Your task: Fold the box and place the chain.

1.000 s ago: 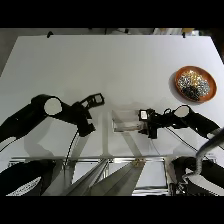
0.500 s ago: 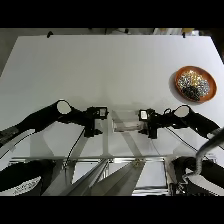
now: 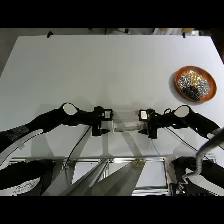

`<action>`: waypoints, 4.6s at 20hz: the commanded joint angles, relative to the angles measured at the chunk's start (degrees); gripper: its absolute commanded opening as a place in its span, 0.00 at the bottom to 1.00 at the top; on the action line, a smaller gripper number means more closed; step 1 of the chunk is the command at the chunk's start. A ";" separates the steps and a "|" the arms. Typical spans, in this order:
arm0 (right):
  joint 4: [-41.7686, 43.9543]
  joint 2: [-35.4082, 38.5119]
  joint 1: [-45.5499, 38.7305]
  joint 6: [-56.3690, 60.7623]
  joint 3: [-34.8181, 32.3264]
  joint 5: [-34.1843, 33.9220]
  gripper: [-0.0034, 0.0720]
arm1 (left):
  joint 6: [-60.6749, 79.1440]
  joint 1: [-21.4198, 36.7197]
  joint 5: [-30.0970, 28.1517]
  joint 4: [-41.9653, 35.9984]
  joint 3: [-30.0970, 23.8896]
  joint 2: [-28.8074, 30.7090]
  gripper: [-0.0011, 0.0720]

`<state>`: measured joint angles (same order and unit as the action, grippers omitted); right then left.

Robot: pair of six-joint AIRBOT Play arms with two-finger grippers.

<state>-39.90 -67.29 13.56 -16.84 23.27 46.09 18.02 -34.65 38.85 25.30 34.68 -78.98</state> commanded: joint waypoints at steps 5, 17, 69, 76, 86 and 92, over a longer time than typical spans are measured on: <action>0.00 0.02 0.00 0.02 0.00 0.02 0.60 | 4.13 -2.27 0.66 -2.73 -0.02 -1.09 0.97; 0.00 0.02 0.00 0.02 0.00 0.00 0.60 | 4.48 -4.15 0.28 -8.20 -0.02 -1.29 0.97; -5.49 24.44 0.00 21.97 0.00 5.84 0.38 | 4.48 -6.32 -3.48 -9.01 -0.02 -3.08 0.29; 6.43 21.44 0.00 21.27 -0.07 -3.58 0.07 | 4.48 -6.32 -3.45 -9.01 -0.02 -3.08 0.29; 9.81 5.97 0.00 29.05 -0.04 -10.56 0.07 | 4.48 -6.32 -3.48 -9.01 -0.02 -3.08 0.29; 6.34 13.38 0.00 31.56 0.02 -8.74 0.07 | 4.48 -6.32 -3.48 -9.01 -0.02 -3.08 0.29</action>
<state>-30.98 -57.34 13.56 12.45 23.24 36.64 22.50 -41.01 35.44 16.29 34.68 -82.11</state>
